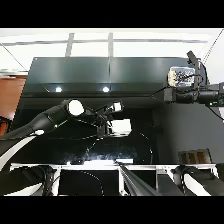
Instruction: Fold the box and place the chain.
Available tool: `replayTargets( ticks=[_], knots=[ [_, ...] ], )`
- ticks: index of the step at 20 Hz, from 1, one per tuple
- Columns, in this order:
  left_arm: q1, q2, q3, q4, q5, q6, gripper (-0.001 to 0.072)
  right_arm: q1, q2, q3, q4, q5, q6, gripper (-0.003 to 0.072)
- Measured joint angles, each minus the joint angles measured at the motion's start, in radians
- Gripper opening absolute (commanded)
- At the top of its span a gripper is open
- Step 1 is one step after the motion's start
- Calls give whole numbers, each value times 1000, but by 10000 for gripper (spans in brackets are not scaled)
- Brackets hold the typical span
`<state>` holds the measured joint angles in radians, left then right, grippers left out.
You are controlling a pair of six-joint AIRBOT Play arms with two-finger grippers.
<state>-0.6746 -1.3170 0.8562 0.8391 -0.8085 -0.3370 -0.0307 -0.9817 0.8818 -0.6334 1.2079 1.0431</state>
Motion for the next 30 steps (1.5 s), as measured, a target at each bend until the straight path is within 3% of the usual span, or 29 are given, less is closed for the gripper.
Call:
replayTargets(
  ticks=[14,15,16,17,19,24,30],
  knots=[
    [-77,-76,0,79,77,-89,697,0,0,0,0,0,0,42],
    [-81,-80,0,80,77,-90,618,0,0,0,0,0,0,42],
    [-83,-82,0,80,78,-98,432,0,0,0,0,0,0,42],
    [-84,-82,1,83,79,-106,389,0,0,0,0,-1,0,42],
    [-71,-76,2,90,63,-137,389,0,0,0,1,-1,0,42],
    [77,-30,3,98,0,-225,397,0,0,0,8,-5,0,42],
    [455,19,84,116,-69,-348,421,0,0,0,13,-8,0,42]
  ],
)
